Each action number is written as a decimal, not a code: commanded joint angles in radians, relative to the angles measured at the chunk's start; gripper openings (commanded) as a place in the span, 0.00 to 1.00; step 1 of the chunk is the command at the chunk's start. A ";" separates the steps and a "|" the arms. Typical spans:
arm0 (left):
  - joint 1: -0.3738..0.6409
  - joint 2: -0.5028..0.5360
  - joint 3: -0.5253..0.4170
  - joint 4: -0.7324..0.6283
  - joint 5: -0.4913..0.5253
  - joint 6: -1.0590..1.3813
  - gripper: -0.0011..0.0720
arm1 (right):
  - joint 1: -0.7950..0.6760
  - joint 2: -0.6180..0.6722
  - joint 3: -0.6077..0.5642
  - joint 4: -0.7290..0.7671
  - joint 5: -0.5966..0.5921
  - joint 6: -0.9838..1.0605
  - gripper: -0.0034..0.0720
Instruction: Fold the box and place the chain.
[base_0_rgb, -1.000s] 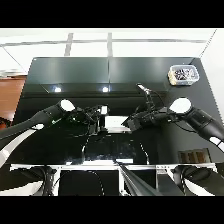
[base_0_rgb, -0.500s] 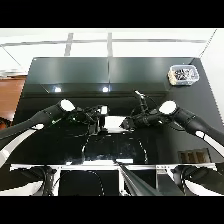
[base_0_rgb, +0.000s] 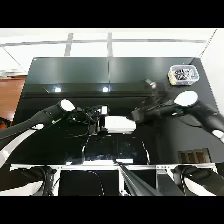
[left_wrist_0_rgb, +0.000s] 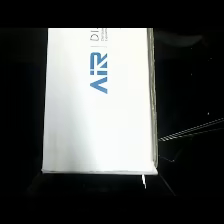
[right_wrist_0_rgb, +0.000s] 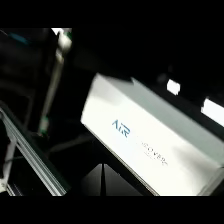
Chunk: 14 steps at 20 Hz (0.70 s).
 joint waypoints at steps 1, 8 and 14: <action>0.001 0.037 0.004 0.023 -0.002 -0.016 1.00 | -0.156 0.160 0.025 -0.054 0.169 0.008 0.07; -0.012 0.294 0.014 0.161 -0.054 -0.317 1.00 | -0.441 0.340 0.025 -0.170 0.249 0.106 0.07; -0.166 0.080 0.255 0.122 0.003 -0.443 0.99 | -0.455 0.340 0.023 -0.272 0.014 0.105 0.07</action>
